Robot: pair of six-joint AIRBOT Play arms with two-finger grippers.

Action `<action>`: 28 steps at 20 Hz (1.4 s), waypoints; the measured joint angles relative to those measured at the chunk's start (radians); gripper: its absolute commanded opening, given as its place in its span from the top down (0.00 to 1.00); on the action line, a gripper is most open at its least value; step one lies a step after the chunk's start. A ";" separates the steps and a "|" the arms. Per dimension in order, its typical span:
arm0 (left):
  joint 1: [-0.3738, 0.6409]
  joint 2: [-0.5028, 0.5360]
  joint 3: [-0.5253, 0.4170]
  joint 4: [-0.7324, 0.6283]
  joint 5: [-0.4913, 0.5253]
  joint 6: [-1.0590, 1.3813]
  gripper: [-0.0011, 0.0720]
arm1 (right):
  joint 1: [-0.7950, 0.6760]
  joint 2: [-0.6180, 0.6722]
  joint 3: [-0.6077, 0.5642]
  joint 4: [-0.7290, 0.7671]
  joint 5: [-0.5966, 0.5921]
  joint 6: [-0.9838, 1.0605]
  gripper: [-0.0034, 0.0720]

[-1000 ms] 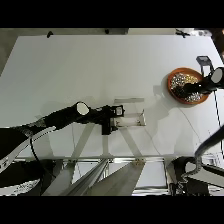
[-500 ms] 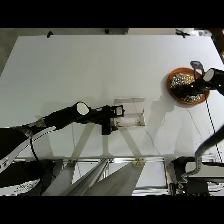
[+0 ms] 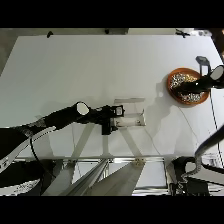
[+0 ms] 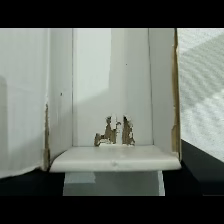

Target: Fold the box and place the chain.

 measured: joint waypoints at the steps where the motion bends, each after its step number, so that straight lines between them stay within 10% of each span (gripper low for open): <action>1: 0.000 0.000 0.000 0.000 0.000 0.000 0.86 | 0.000 0.035 0.000 0.001 0.001 0.000 0.94; 14: 0.000 0.000 0.000 0.000 0.000 0.000 0.86 | 0.126 0.490 -0.007 0.198 0.252 -0.067 0.94; 28: 0.000 0.000 0.000 0.000 0.000 0.000 0.86 | 0.663 0.561 -0.014 0.203 0.340 0.064 0.94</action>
